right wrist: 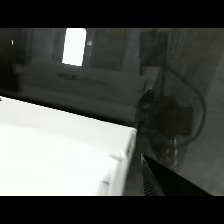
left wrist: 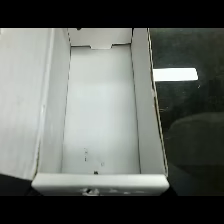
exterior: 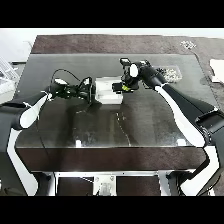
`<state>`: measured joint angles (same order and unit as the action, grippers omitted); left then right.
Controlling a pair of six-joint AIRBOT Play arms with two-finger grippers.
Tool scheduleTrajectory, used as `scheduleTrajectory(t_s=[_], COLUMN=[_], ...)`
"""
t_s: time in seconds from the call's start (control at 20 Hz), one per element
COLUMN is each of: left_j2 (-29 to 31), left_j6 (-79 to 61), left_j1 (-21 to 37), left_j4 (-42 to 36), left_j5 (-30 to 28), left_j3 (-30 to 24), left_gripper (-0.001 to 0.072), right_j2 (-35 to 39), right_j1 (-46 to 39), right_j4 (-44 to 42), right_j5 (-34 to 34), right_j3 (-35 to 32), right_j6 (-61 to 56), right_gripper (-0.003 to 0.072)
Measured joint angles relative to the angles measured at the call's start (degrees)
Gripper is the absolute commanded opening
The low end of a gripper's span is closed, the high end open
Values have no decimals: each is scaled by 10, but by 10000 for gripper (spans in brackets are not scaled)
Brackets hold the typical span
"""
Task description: Fold the box and place the chain.
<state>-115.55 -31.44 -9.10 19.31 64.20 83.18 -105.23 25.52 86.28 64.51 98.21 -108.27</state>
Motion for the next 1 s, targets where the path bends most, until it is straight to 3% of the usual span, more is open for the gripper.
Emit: scheduleTrajectory(t_s=[0.35,0.7,1.0], left_j2=[0,0,0], left_j6=[-1,-1,0], left_j1=[-1,-1,-1], left_j4=[0,0,0], left_j5=[-2,-2,-2], left_j3=[0,0,0], left_gripper=[528,528,528], right_j2=[42,73,64], right_j1=[-9,-40,-143], right_j4=[76,222,239], right_j5=[0,-10,-126], right_j3=[9,2,-34], right_j6=[3,49,89], right_gripper=[468,470,469])
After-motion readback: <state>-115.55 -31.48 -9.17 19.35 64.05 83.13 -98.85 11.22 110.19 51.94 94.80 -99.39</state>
